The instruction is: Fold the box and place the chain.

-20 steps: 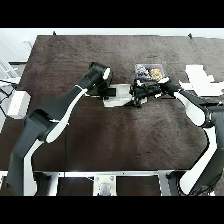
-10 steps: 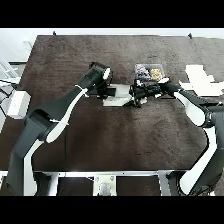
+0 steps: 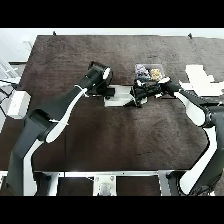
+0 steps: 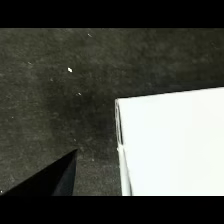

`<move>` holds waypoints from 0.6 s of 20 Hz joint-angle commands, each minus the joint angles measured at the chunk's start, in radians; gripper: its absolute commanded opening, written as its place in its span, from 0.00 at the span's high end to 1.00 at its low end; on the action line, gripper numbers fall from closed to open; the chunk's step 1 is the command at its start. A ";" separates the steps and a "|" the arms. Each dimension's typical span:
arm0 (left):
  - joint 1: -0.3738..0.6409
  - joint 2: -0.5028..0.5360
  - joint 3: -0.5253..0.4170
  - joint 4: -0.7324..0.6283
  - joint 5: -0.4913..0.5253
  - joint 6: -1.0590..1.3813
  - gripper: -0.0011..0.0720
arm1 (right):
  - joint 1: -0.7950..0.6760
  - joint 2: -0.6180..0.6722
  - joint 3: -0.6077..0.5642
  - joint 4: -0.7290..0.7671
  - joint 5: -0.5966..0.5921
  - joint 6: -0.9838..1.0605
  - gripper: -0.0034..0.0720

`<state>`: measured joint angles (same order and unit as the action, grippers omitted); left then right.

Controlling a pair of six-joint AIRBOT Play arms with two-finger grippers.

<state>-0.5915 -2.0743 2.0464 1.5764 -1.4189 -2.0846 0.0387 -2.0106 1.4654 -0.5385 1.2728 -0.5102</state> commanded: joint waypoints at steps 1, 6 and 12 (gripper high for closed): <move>0.000 0.018 0.004 -0.047 -0.023 0.023 0.42 | 0.002 0.000 0.000 0.006 0.000 0.001 0.28; 0.000 0.095 0.007 -0.108 -0.057 0.137 0.39 | 0.002 0.000 0.000 0.006 0.000 0.001 0.28; 0.017 0.201 0.006 -0.103 -0.149 0.539 0.39 | 0.002 0.000 0.000 0.006 0.000 0.001 0.28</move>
